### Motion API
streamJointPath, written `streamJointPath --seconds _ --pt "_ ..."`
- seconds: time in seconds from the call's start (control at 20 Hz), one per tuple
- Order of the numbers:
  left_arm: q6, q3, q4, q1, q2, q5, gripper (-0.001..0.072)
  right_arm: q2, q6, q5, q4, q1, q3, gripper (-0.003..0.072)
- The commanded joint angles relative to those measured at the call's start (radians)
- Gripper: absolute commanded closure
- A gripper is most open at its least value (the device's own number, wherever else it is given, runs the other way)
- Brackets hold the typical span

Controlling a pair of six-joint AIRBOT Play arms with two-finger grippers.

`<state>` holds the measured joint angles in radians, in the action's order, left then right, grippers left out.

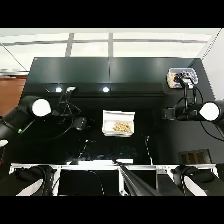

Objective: Fold the box and place the chain.

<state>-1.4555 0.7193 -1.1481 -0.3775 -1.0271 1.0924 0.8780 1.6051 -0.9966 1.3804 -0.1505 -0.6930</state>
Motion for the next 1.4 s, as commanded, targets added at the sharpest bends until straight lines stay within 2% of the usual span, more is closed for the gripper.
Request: streamJointPath --seconds 0.0,0.2,0.3,0.35,0.5,0.75,0.95,1.2,1.3,1.35 --pt "0.969 -0.176 0.559 0.14 0.005 -0.08 -0.0011 0.0 0.023 -0.016 -0.03 0.0 0.0 0.0399" --pt "1.445 -0.182 0.541 0.103 -0.053 -0.143 -0.0011 0.0 0.024 -0.018 -0.078 -0.002 0.0 0.0399" --pt "1.584 -0.156 0.425 0.06 -0.08 -0.161 -0.0011 0.0 0.032 -0.021 -0.094 -0.002 0.0 0.0399" --pt "1.639 -0.14 0.39 0.043 -0.106 -0.201 -0.0011 0.0 0.043 -0.025 -0.098 -0.002 0.0 0.0399" --pt "1.658 -0.093 0.505 0.029 -0.23 -0.236 -0.0011 0.0 0.052 -0.034 -0.109 -0.002 0.0 0.0399" --pt "1.666 -0.03 0.568 -0.017 -0.352 -0.232 -0.001 0.0 0.052 -0.056 -0.109 -0.002 0.0 0.0399" --pt "1.677 -0.013 0.561 -0.088 -0.378 -0.257 -0.001 0.0 0.052 -0.056 -0.109 -0.002 0.0 0.0399" --pt "1.677 -0.013 0.571 -0.094 -0.378 -0.257 -0.0007 0.0 0.052 -0.055 -0.109 -0.002 0.0 0.0399" --pt "1.677 -0.013 0.6 -0.095 -0.378 -0.245 0.0057 0.0 0.051 -0.053 -0.109 -0.002 0.0 0.0399" --pt "1.677 -0.013 0.603 -0.1 -0.378 -0.246 0.0193 0.0 0.051 -0.053 -0.109 -0.002 0.0 0.0399"
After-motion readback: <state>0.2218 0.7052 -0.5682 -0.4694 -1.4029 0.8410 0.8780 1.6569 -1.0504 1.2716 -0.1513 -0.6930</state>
